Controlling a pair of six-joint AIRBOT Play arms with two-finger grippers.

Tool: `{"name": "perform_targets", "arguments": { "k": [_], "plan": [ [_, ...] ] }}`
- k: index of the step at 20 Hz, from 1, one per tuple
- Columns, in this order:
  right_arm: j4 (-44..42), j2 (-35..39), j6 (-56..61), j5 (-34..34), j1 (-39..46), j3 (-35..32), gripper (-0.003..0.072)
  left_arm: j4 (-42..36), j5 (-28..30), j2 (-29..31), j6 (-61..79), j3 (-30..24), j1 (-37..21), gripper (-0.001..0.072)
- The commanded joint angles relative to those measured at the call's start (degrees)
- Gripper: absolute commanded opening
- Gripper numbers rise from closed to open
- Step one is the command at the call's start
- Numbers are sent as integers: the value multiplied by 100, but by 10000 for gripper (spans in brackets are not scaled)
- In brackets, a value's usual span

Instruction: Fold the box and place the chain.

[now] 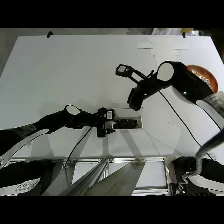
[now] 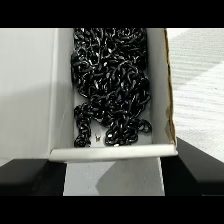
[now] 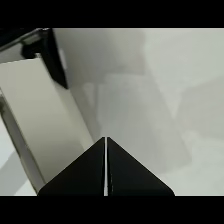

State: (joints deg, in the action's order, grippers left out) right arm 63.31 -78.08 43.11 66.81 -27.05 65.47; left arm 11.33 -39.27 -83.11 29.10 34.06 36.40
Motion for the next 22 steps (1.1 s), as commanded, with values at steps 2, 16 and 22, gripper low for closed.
{"name": "perform_targets", "arguments": {
  "k": [2,16,22],
  "plan": [
    [-317,7,-476,107,-85,-345,17,0,2,4,2,0,2,97],
    [-776,813,-1215,-391,-656,-1198,115,0,2,4,2,0,2,97],
    [-146,813,-1217,-431,-656,-1198,232,0,4,4,2,0,2,97]
  ]
}}
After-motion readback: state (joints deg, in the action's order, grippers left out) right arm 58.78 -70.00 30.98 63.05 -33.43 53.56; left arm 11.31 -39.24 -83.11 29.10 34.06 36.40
